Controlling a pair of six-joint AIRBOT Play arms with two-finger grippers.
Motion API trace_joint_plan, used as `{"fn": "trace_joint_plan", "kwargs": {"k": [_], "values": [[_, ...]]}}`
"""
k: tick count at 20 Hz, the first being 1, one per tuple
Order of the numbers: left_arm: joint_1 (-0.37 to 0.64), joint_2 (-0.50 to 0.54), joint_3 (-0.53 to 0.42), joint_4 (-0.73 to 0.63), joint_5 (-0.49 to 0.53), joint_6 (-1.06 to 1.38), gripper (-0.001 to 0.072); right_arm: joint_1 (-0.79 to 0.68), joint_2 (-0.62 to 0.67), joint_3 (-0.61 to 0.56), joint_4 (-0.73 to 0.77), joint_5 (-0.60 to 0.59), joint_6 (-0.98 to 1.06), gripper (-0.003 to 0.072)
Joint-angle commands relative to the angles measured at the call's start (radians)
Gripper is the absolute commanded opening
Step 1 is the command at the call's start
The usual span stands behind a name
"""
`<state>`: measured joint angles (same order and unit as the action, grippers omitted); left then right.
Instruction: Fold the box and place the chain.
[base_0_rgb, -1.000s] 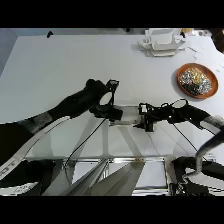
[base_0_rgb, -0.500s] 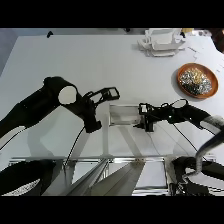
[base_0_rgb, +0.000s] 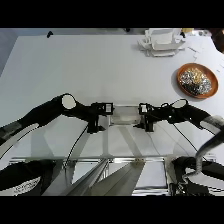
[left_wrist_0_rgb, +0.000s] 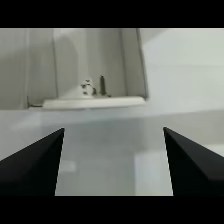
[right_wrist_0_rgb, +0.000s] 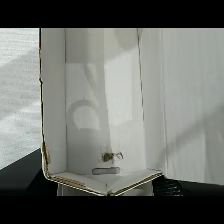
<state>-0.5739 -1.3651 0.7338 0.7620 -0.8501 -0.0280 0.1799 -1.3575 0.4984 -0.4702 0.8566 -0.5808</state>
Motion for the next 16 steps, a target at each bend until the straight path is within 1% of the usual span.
{"fn": "trace_joint_plan", "kwargs": {"k": [1,4,6,9,12,16], "values": [[0.011,-0.085,-0.014,-0.17,0.072,0.167,0.0704,0.0,0.001,0.0,0.0,0.0,0.0,0.0406],[0.023,-0.086,-0.014,-0.231,0.087,0.291,0.0706,0.0,0.001,0.0,0.0,0.0,0.0,0.0406],[0.044,-0.086,-0.014,-0.253,0.102,0.302,0.0708,0.0,0.001,0.0,0.0,0.0,0.0,0.0406],[0.064,-0.084,-0.014,-0.251,0.087,0.301,0.0711,0.0,0.001,0.0,0.0,0.0,0.0,0.0406],[0.043,-0.081,-0.014,-0.249,0.066,0.315,0.0712,0.0,0.001,0.0,0.0,0.0,0.0,0.0406],[0.013,-0.081,-0.014,-0.259,0.069,0.395,0.0712,0.0,0.001,0.0,0.0,0.0,0.0,0.0406]]}}
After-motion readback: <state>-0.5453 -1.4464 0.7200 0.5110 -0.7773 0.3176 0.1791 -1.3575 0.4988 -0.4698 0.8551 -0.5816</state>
